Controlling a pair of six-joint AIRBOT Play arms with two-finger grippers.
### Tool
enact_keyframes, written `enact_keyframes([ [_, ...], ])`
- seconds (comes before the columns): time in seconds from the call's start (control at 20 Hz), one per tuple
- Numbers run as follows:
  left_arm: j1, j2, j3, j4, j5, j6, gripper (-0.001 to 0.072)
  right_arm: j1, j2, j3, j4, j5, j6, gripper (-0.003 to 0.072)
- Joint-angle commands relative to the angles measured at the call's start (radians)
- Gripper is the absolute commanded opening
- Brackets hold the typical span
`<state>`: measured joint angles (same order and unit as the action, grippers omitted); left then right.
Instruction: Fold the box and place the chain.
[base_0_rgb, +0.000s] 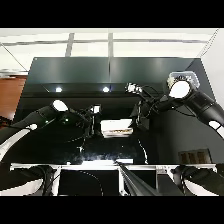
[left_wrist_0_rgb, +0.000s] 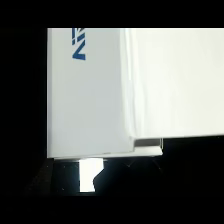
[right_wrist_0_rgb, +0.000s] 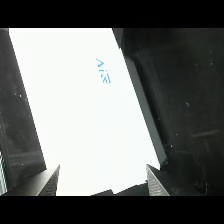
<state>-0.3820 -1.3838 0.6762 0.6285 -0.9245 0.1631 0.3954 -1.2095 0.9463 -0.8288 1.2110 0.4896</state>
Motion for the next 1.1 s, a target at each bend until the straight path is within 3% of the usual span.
enact_keyframes([
  [0.0,0.001,-0.001,-0.001,0.0,-0.001,0.0,0.0461,0.012,0.002,-0.021,-0.005,-0.01,-0.009,0.065],
  [0.4,0.001,-0.001,-0.001,0.0,-0.001,0.0,0.046,0.063,-0.01,-0.04,-0.036,-0.16,-0.008,0.0651],
  [0.7,0.001,-0.001,-0.001,0.0,-0.001,0.0,0.0461,0.106,-0.034,-0.04,-0.063,-0.195,-0.008,0.065],
  [0.85,0.001,-0.001,-0.001,0.0,-0.002,0.0,0.0461,0.106,-0.034,-0.039,-0.062,-0.172,-0.009,0.065],
  [1.05,0.001,-0.001,-0.001,0.0,-0.001,0.0,0.0461,0.106,-0.025,-0.025,-0.062,-0.053,-0.009,0.0651],
])
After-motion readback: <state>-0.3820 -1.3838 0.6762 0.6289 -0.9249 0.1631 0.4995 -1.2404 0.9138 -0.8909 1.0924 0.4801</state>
